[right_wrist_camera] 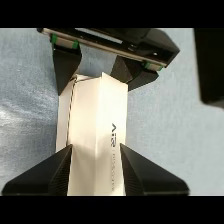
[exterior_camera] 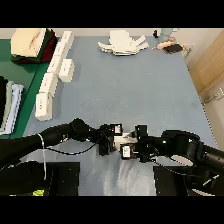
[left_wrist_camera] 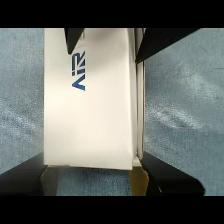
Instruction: Fold the box.
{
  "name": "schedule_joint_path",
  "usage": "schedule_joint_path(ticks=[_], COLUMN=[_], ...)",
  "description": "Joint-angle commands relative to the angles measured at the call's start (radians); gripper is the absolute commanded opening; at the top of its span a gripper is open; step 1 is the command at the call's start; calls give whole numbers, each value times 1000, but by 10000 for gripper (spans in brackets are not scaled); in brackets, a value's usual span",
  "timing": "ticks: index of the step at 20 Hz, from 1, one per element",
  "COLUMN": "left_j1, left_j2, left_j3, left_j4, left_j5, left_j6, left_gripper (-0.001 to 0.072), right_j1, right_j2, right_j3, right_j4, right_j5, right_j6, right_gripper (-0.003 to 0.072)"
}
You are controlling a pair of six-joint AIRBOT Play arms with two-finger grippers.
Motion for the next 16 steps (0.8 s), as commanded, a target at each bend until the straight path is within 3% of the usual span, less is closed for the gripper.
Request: schedule_joint_path(ticks=[1,5,8,9,10,11,13,16], left_j1=[0,0,0,0,0,0,0,0], left_j2=[0,0,0,0,0,0,0,0], left_j3=[1,1,1,1,1,1,1,1], left_j4=[-1,-1,-1,-1,-1,-1,-1,-1], left_j5=[5,5,5,5,5,5,5,5], left_j6=[-2,-2,-2,-2,-2,-2,-2,-2], left_gripper=[517,517,517,517,517,517,517,517], right_j1=[2,2,1,1,1,1,0,0], right_j2=[2,56,141,168,192,203,207,207], right_j3=[0,6,14,14,13,8,-21,-141], right_j4=[14,13,14,14,14,14,13,14], right_j5=[12,7,8,10,13,-5,-62,-287], right_j6=[0,13,134,220,357,491,718,897], right_gripper=[456,461,457,363,43,4,3,2])
